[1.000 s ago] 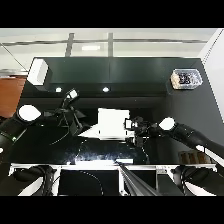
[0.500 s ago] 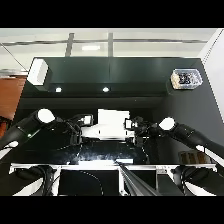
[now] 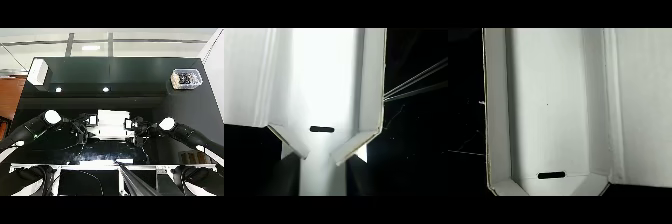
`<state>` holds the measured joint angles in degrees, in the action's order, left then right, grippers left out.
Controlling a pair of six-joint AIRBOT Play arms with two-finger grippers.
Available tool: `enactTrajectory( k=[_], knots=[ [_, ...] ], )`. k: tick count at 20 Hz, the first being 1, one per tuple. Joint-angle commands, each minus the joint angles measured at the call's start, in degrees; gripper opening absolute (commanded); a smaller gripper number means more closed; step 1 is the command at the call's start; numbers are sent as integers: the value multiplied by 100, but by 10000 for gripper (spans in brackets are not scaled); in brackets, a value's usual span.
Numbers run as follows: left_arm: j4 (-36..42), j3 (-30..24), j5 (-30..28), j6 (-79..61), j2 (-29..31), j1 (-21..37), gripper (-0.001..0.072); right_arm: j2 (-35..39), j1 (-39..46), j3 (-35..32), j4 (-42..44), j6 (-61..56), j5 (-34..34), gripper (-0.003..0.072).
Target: Fold the box and place the chain.
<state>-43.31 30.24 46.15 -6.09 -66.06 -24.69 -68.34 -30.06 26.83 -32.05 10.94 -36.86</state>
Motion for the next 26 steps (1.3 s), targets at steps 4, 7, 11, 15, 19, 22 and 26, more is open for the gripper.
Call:
enactTrajectory(
  k=[4,7,11,15,19,22,26],
  knots=[
    [96,28,195,-13,-11,-37,271,-2,-4,0,2,0,-2,362],
    [105,28,177,-11,-11,-37,271,-2,-4,0,2,0,-2,362],
    [293,28,155,-13,-11,-35,271,-2,-4,0,2,0,-2,363],
    [291,28,31,-11,-11,-37,274,-2,-4,0,2,0,-2,363],
    [498,28,-4,-11,-11,-59,272,-2,-4,0,2,0,-2,363],
    [619,26,-50,-24,-35,-245,271,-2,-4,0,2,0,-2,362],
    [654,28,-455,13,-168,-570,271,-2,-4,0,2,0,0,363]
  ],
)
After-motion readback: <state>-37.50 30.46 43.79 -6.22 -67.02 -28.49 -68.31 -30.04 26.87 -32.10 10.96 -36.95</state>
